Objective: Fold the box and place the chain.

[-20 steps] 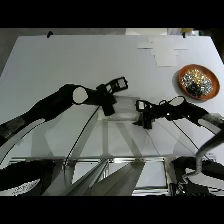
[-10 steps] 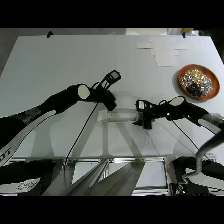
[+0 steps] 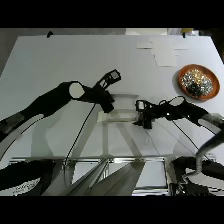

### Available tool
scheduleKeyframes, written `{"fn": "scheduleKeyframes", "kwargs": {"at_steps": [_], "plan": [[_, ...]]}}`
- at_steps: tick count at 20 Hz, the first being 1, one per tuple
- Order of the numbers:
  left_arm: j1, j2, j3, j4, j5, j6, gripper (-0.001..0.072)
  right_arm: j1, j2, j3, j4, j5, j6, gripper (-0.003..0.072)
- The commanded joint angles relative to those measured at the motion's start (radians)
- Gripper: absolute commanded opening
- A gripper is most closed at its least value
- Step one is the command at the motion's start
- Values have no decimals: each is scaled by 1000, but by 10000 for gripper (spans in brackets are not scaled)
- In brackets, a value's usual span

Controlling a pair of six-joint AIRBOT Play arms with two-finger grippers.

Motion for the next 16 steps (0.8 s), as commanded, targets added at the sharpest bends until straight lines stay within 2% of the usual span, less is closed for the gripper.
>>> {"fn": "scheduleKeyframes", "kwargs": {"at_steps": [1,3,5,7,9,11,16], "plan": [[0,132,1,38,-48,8,5,0,1,1,-2,5,-1,297],[0,187,1,86,-138,8,5,0,1,1,-2,5,-1,297],[0,216,1,151,-270,8,5,0,1,1,-2,5,-1,297],[0,206,1,186,-410,6,5,0,1,1,-2,5,-1,297],[-4,172,1,185,-480,-21,4,0,1,1,-2,5,-1,297],[-19,124,1,185,-467,-27,4,0,1,1,-2,5,-1,297],[-106,3,1,185,-340,-27,4,0,1,1,-2,5,-1,297]]}}
